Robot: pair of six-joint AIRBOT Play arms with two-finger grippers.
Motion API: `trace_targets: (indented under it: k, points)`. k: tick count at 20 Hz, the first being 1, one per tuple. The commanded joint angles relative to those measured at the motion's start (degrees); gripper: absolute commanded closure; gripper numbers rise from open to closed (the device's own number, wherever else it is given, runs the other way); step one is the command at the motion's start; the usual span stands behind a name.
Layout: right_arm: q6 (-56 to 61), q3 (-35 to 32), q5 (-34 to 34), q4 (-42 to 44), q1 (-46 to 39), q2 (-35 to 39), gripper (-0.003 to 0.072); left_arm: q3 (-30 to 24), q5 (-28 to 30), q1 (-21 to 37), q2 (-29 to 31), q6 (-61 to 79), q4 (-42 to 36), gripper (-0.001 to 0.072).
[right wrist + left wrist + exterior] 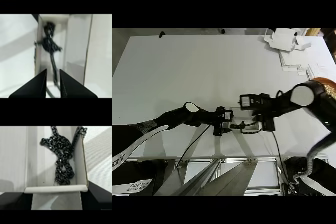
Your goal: Fold the box and place the chain.
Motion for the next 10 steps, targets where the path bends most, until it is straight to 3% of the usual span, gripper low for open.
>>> trace_targets:
  k: [1,6,10]
  points:
    - [-9.5,-5.2,1.2,-2.4,-8.0,4.6,0.0527,0.0,0.0,0.0,0.0,0.0,0.0,0.032]
    - [-18.0,-19.6,-7.1,-2.6,-9.6,4.7,0.0525,0.0,0.0,0.0,0.0,0.0,0.0,0.032]
    - [-22.7,-24.1,-13.6,-1.4,-9.6,4.6,0.0525,0.0,0.0,0.0,0.0,0.0,0.0,0.032]
